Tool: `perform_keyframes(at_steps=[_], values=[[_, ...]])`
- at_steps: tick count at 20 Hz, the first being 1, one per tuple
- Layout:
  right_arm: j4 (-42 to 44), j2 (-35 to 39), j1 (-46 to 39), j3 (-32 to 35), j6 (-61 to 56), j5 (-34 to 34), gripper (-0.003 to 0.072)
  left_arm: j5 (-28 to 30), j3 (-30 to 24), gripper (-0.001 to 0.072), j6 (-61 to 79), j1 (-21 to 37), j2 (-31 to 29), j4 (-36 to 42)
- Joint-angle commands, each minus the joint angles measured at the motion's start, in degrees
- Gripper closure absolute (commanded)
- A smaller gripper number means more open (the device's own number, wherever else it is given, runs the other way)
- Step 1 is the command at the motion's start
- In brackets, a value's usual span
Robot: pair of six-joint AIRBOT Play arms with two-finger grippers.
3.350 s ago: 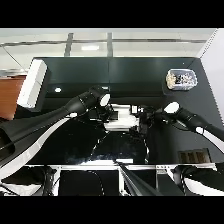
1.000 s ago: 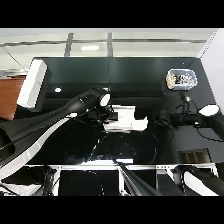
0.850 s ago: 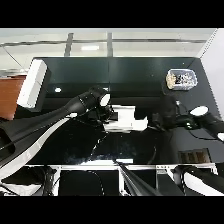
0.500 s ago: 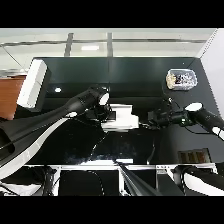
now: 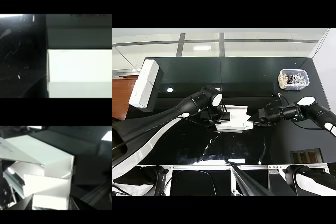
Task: Fold the box and place the chain.
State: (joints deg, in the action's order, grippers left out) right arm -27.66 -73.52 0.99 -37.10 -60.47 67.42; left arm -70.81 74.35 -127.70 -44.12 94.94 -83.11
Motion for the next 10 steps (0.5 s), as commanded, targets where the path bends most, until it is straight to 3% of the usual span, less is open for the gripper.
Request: perform_keyframes(at_steps=[1,2,10], values=[[-0.1,0.0,1.8,-0.7,0.0,-0.6,0.0164,-0.2,0.0,0.0679,0.0,0.0,0.0,-0.1],[-0.1,0.0,2.8,-1.2,-0.2,-1.2,0.0202,-0.2,0.0,0.0679,0.0,0.0,0.0,-0.1],[-10.5,-0.1,14.3,-7.3,-10.4,-8.9,0.0213,0.1,0.0,0.0679,0.0,0.0,0.0,-0.1]])
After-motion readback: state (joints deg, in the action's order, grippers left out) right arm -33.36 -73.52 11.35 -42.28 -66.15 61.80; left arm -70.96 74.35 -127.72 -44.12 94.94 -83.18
